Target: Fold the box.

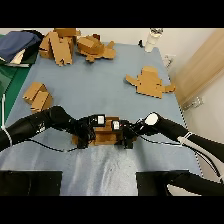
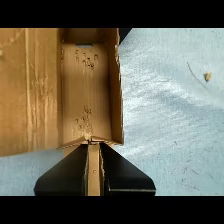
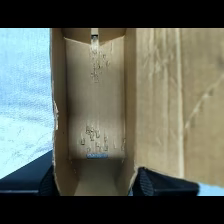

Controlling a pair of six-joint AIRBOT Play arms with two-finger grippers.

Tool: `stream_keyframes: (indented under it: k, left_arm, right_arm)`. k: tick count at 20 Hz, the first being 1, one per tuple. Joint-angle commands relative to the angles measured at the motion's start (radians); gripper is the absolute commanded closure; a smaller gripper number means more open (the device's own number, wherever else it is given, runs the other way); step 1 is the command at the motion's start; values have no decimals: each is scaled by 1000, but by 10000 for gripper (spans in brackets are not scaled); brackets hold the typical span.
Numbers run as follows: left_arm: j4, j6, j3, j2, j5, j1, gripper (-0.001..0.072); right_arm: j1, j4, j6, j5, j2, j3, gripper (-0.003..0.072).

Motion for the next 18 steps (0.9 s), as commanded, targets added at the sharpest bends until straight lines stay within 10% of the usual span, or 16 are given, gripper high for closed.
stream_keyframes:
  k: [1,4,7,14,16,18]
  left_arm:
    - [-28,3,1,-9,7,1,607]
    - [-61,5,1,-32,7,1,595]
    - [-77,3,1,-45,19,1,341]
    - [-80,3,1,-45,34,1,337]
    - [-80,-3,1,-45,34,1,97]
    - [-80,-7,1,-45,33,1,123]
  right_arm:
    - [0,1,-2,1,0,0,200]
    - [0,1,-2,1,0,0,200]
    - [0,1,-2,1,0,0,200]
    - [0,1,-2,1,0,0,201]
    - [0,0,-2,1,0,0,200]
    - [0,0,-2,1,0,0,200]
